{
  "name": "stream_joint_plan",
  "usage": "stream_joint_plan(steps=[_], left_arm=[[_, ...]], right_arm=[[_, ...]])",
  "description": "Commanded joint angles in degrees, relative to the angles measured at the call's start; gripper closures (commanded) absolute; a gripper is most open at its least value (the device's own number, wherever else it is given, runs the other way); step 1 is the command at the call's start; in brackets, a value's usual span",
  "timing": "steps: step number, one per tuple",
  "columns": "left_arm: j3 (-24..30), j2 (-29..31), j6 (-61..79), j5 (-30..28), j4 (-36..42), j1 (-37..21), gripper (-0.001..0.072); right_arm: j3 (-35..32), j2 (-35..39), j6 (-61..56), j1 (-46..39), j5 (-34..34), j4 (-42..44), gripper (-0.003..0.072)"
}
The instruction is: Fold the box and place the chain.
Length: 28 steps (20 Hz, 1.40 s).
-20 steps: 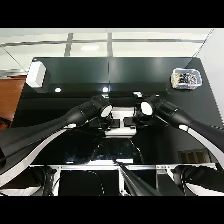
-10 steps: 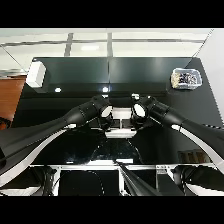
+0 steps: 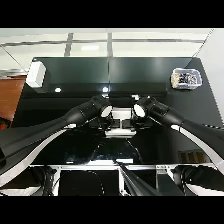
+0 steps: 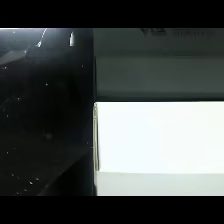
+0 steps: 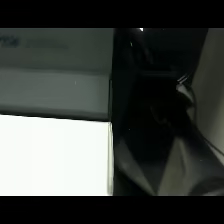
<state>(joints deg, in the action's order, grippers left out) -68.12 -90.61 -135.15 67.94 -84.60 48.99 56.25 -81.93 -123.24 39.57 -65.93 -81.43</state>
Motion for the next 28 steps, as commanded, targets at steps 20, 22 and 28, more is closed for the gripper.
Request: stream_joint_plan(steps=[20, 22, 28], left_arm=[[0.0, 0.0, -0.3, -0.3, 0.0, -0.1, 0.068], [0.0, 0.0, -0.3, -0.3, 0.0, -0.1, 0.068], [0.0, 0.0, -0.3, -0.3, 0.0, -0.1, 0.068]], right_arm=[[16.2, -3.7, 19.4, -50.8, 16.6, -12.6, -0.0034], [28.3, -13.9, 19.4, -52.1, 10.7, -10.2, 0.0068], [48.6, -30.9, 19.4, -51.9, 3.7, -6.5, 0.0068]])
